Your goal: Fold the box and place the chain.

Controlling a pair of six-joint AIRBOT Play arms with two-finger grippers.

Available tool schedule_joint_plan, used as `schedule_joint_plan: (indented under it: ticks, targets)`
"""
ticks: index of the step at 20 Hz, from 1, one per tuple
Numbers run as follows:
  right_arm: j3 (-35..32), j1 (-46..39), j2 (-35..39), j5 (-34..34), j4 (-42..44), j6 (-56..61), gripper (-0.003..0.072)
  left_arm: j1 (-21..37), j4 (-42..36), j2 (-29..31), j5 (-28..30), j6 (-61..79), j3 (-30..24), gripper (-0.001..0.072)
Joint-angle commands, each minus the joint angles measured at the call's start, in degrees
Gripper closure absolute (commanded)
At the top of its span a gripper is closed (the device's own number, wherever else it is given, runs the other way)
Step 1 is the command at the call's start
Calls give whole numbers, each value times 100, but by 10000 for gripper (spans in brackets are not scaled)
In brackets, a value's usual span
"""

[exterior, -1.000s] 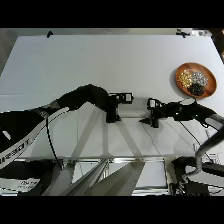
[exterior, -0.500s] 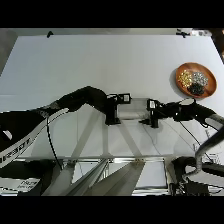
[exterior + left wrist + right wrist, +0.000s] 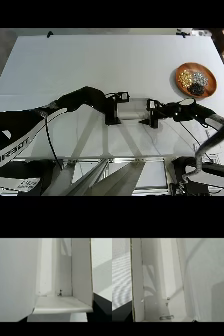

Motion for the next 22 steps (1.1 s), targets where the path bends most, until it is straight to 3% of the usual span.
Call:
schedule_joint_plan:
  ticks: [1,6,18,22]
  targets:
    - [4,-4,2,-9,2,2,351,155,-105,256,-339,7,-302,8]
    - [4,-4,2,-9,0,0,351,42,-109,448,-1119,7,-544,10]
    - [4,-4,2,-9,2,0,351,-404,-129,354,-1362,7,-544,11]
    - [4,-4,2,-9,2,2,351,-476,-136,354,-1333,7,-544,82]
